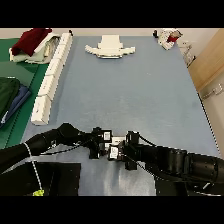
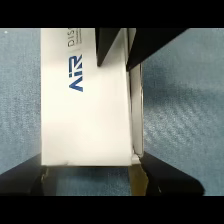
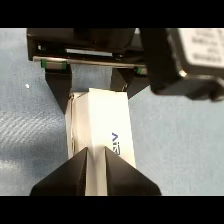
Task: Fold the box.
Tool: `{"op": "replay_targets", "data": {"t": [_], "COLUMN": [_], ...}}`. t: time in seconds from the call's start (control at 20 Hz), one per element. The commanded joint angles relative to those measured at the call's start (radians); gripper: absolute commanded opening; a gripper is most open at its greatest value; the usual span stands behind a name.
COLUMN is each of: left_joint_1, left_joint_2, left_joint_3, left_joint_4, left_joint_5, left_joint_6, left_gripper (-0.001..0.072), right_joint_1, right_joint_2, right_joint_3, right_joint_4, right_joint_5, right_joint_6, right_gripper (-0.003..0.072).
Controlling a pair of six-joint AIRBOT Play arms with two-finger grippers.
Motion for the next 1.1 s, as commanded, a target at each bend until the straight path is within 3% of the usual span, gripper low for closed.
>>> {"op": "replay_targets", "data": {"t": [0.0,0.25,0.3,0.45,0.5,0.55,0.6,0.85,1.05], "left_joint_1": [0.000,0.000,0.000,0.000,0.000,0.000,0.000,0.000,0.000], "left_joint_2": [0.000,0.000,0.000,0.000,0.000,0.000,0.000,0.000,0.000], "left_joint_3": [0.001,0.001,0.001,0.001,0.001,0.001,0.001,0.001,0.001], "left_joint_4": [-0.001,-0.001,-0.001,-0.001,-0.001,-0.001,-0.001,-0.001,-0.001], "left_joint_5": [0.005,0.005,0.005,0.005,0.005,0.005,0.005,0.005,0.005], "left_joint_6": [-0.001,-0.001,-0.001,-0.001,-0.001,-0.001,-0.001,-0.001,-0.001], "left_gripper": [0.0505,0.0505,0.0505,0.0505,0.0505,0.0505,0.0506,0.0505,0.0505], "right_joint_1": [0.004,0.004,0.004,-0.002,-0.011,-0.019,-0.033,-0.114,-0.125], "right_joint_2": [-0.006,0.055,0.078,0.138,0.150,0.157,0.164,0.195,0.190], "right_joint_3": [0.000,0.001,0.001,-0.001,-0.001,-0.009,-0.032,-0.246,-0.301], "right_joint_4": [0.037,0.033,0.034,0.033,0.034,0.033,0.033,0.033,0.035], "right_joint_5": [-0.002,-0.023,-0.026,-0.027,-0.024,-0.004,0.050,0.438,0.488], "right_joint_6": [-0.011,-0.018,-0.014,0.040,0.074,0.109,0.169,0.535,0.547], "right_gripper": [0.0186,0.0196,0.0301,0.0315,0.0249,0.0058,0.0006,0.0006,0.0007]}}
